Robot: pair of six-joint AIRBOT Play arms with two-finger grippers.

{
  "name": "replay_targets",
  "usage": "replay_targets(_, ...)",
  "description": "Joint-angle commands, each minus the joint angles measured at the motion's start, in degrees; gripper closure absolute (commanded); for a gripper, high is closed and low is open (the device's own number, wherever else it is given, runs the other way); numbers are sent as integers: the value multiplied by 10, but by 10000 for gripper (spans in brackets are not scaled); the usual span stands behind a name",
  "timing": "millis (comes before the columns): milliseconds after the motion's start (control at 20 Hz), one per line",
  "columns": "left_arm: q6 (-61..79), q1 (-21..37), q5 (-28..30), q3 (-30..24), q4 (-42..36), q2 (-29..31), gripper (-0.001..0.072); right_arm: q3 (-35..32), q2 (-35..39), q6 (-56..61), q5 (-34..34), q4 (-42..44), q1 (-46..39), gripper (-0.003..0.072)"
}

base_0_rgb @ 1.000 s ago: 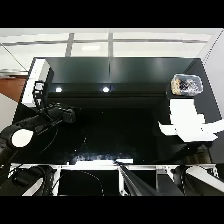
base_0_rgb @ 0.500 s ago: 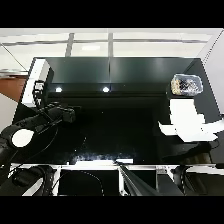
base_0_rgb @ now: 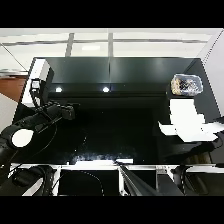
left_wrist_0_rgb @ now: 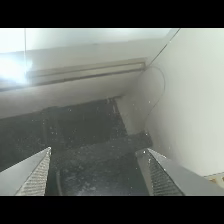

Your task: Fold the box and place the chain.

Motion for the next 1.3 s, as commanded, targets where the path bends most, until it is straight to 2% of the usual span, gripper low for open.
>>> replay_targets(0, 0, 0, 1, 0, -1, 0, 9, -1, -5, 1, 6, -6, 11, 56)
replay_targets(50, 0, 0, 1, 0, -1, 0, 9, -1, -5, 1, 7, -14, 15, 155)
replay_targets(350, 0, 0, 0, 0, -3, 0, 9, -1, -5, 7, 16, -32, 27, 163)
replay_targets(400, 0, 0, 0, 0, -3, 0, 9, -1, -5, 7, 17, -32, 30, 373)
replay_targets(450, 0, 0, 0, 0, -3, 0, 9, -1, -5, 0, 14, -32, 33, 516)
replay_targets(500, 0, 0, 0, 0, -3, 0, 9, -1, -4, -11, 8, -31, 36, 569)
replay_targets(650, 0, 0, 0, 0, -5, 0, 8, -1, 6, -28, 5, -10, 51, 580)
replay_targets(700, 0, 0, 0, 0, -5, 0, 9, -1, 12, -38, 5, -5, 58, 646)
replay_targets(1050, 0, 0, 0, 0, -5, 0, 8, -8, 77, -49, 7, 55, 140, 647)
replay_targets(1250, 0, 0, 0, 0, -4, 0, 9, -63, 126, -49, -10, 124, 190, 648)
